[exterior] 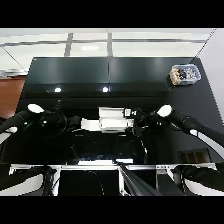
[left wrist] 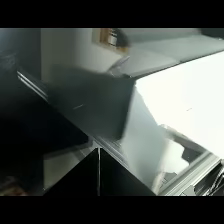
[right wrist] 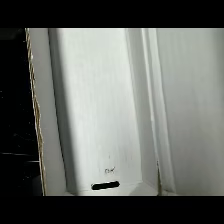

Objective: Fold the box and place the chain.

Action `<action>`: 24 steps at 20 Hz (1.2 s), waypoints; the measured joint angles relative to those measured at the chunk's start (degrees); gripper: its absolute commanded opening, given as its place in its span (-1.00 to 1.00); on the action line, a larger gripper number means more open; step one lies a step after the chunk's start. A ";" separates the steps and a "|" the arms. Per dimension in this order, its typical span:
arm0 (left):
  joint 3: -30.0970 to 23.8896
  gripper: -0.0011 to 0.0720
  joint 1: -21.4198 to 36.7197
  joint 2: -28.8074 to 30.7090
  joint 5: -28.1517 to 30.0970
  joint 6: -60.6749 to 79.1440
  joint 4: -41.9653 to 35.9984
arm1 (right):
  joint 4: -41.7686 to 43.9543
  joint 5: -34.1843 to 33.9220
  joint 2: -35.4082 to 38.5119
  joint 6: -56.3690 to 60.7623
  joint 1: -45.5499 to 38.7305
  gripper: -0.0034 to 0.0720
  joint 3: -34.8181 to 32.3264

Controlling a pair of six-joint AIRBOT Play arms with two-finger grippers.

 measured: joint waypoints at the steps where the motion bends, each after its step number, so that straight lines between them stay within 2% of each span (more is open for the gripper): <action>1: 0.76 -0.91 -1.51 -0.68 0.46 0.11 -0.35 | 0.00 0.00 0.00 0.00 0.00 -0.63 0.00; 5: 3.30 -0.88 -4.74 -2.03 0.35 1.16 -1.70 | 0.00 0.00 0.00 0.00 0.00 -0.63 0.00; 6: 3.72 -0.53 -5.09 -2.16 0.07 1.55 -1.90 | 0.00 0.00 0.00 0.00 0.00 -0.63 0.00; 8: 4.24 0.63 -5.53 -2.34 -0.66 2.12 -2.19 | 0.00 0.00 0.00 0.00 0.00 -0.63 0.00; 9: 4.46 0.82 -5.62 -2.34 -1.46 2.40 -2.86 | -0.02 0.00 0.00 0.00 0.00 -0.63 0.00; 15: 5.16 0.82 -5.92 -2.47 -2.62 2.99 -2.51 | -0.02 0.00 0.00 0.00 0.02 -0.63 0.00; 17: 5.95 0.98 -5.92 -2.54 -3.74 3.02 -1.90 | -0.02 0.00 0.00 0.00 0.00 -0.63 0.00; 24: 9.18 0.98 -6.49 -2.56 -6.43 3.15 -3.61 | -0.02 0.00 0.00 0.00 0.00 -0.63 0.00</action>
